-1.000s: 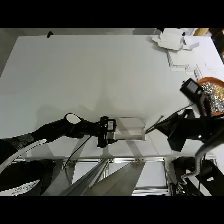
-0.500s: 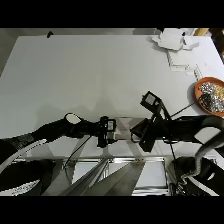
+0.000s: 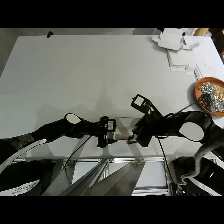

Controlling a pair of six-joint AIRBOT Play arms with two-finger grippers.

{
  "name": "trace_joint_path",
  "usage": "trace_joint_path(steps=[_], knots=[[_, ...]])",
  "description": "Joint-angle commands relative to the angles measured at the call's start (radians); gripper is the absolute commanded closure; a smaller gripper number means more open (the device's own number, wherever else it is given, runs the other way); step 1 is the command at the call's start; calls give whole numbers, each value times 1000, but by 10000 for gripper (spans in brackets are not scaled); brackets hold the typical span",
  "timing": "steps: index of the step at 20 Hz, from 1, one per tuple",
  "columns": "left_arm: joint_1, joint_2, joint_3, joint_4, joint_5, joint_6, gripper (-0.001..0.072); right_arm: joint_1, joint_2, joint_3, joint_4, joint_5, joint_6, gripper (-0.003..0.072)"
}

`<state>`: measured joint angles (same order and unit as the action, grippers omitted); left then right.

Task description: Fold the box and place the chain.

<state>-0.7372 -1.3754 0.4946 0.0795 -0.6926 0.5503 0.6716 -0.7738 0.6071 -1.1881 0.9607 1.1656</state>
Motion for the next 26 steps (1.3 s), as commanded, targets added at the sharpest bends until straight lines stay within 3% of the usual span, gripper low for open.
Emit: trace_joint_path(steps=[1, 4, 6, 9, 14, 18, 21, 26], knots=[[0, 0, 0, 0, 0, 0, 438, -14, 98, -1, -141, 143, -89, 423], [0, 0, 0, 0, 0, 0, 438, -147, 171, -1, -208, 212, -315, 455], [0, 0, 0, 0, 0, 0, 438, -278, 168, -7, -190, 171, -325, 517], [0, 0, 0, 0, 0, 0, 438, -407, 127, -58, -158, 73, -331, 517], [0, 0, 0, 0, 0, 0, 438, -416, -14, -116, -56, -77, -462, 507], [0, 0, 0, 0, 0, 0, 438, -416, -158, -119, -48, -92, -464, 502], [0, 0, 0, 0, 0, 0, 438, -416, -242, -119, -46, -109, -463, 425], [0, 0, 0, 0, 0, 0, 438, -416, -286, -119, -38, -155, -459, 426]])
